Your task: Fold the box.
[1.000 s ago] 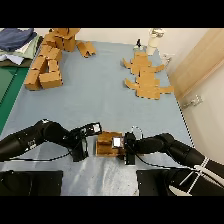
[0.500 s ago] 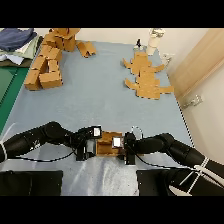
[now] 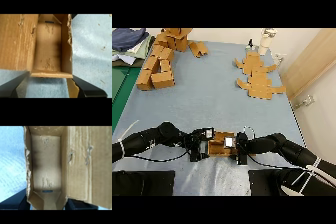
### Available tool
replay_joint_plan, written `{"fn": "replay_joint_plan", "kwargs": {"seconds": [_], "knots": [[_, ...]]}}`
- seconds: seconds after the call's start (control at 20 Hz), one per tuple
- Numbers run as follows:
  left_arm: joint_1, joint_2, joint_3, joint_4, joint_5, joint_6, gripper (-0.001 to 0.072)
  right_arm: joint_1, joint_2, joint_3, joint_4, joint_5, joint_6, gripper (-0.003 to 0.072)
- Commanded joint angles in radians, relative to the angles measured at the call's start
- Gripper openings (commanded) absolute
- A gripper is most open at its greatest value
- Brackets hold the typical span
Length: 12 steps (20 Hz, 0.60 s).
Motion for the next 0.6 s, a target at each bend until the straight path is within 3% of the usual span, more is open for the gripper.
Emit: {"fn": "replay_joint_plan", "kwargs": {"seconds": [0.0, 0.55], "knots": [[-0.001, -0.018, 0.0, -0.054, -0.001, 0.068, 0.0706, 0.0, 0.0, 0.0, 0.0, 0.0, 0.0, 0.0506], [-0.018, -0.034, 0.001, -0.068, 0.0, 0.131, 0.0704, 0.0, 0.0, 0.0, 0.0, 0.0, 0.0, 0.0506]]}}
